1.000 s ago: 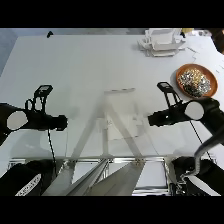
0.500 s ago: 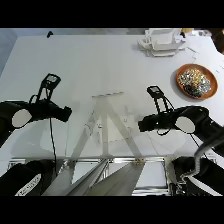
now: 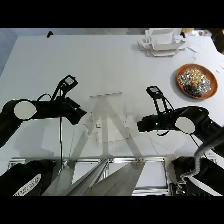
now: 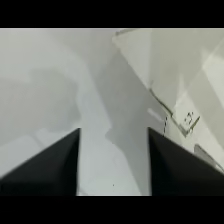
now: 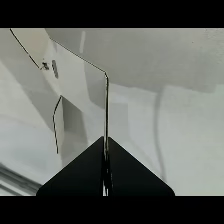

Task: Fold the box and place the chain.

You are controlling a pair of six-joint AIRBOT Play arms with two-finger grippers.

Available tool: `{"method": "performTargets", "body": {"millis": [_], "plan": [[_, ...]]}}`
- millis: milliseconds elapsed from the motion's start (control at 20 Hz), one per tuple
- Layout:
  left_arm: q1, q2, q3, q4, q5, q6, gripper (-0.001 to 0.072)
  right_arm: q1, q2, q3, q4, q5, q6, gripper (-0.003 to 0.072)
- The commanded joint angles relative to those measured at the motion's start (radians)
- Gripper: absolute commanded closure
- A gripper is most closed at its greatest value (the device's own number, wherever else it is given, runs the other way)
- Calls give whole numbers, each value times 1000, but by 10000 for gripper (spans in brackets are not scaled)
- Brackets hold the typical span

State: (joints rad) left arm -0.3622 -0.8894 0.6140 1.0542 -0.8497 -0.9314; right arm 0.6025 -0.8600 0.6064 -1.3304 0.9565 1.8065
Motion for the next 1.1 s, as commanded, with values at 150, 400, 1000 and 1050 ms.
{"method": "performTargets", "body": {"millis": [150,400,1000,1050], "plan": [[115,-69,131,-148,-67,146,451,1,1,0,6,0,0,668],[372,-477,493,-614,-699,282,207,1,1,0,7,5,-1,668],[185,-647,491,-328,-640,338,68,1,1,0,6,19,-5,668],[180,-648,491,-335,-639,344,68,1,1,0,6,19,-5,668]]}}
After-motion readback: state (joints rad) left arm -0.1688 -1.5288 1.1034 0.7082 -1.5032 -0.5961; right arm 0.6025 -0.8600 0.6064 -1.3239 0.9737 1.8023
